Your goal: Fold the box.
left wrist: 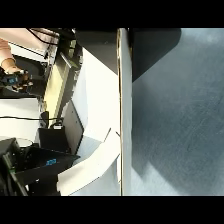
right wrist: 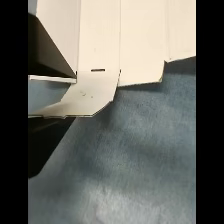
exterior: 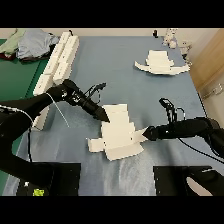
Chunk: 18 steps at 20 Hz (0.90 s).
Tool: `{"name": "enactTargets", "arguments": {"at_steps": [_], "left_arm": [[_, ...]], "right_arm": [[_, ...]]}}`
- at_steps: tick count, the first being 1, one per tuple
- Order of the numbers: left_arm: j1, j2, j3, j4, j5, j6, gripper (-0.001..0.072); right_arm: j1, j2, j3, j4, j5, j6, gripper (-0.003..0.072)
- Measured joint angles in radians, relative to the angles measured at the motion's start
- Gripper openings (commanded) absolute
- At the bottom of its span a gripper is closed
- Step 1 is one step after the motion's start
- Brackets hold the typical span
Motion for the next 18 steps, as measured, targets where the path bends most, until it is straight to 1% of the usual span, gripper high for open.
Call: {"name": "enactTargets", "arguments": {"at_steps": [2, 4, 7, 9, 11, 14, 15, 16, 17, 18], "left_arm": [[0.0, 0.002, 0.0, -0.003, -0.001, 0.047, 0.0012], [-0.002, 0.016, 0.0, -0.006, -0.001, 0.13, 0.0011], [-0.021, 0.071, 0.0, -0.01, 0.03, 0.276, 0.001], [-0.041, 0.12, -0.005, -0.013, 0.071, 0.364, 0.0009], [-0.066, 0.174, -0.029, -0.013, 0.128, 0.446, 0.0009], [-0.108, 0.265, -0.108, -0.015, 0.261, 0.555, 0.001], [-0.122, 0.297, -0.145, -0.02, 0.317, 0.593, 0.0011], [-0.134, 0.323, -0.179, -0.027, 0.368, 0.626, 0.0012], [-0.145, 0.345, -0.212, -0.029, 0.409, 0.655, 0.0012], [-0.151, 0.361, -0.238, -0.035, 0.443, 0.677, 0.0011]], "right_arm": [[0.0, 0.0, 0.016, -0.091, 0.005, 0.045, 0.0341], [0.0, 0.0, 0.041, -0.216, 0.009, 0.123, 0.0341], [0.0, 0.0, 0.077, -0.399, 0.004, 0.257, 0.0341], [0.0, 0.0, 0.098, -0.486, 0.004, 0.335, 0.0341], [0.0, 0.0, 0.113, -0.535, 0.014, 0.402, 0.0341], [0.0, 0.0, 0.125, -0.571, 0.041, 0.473, 0.0337], [0.0, 0.0, 0.127, -0.57, 0.05, 0.49, 0.0258], [0.0, 0.0, 0.13, -0.557, 0.059, 0.501, 0.0101], [0.0, 0.001, 0.135, -0.523, 0.066, 0.502, 0.0057], [0.002, 0.001, 0.14, -0.478, 0.069, 0.488, 0.005]]}}
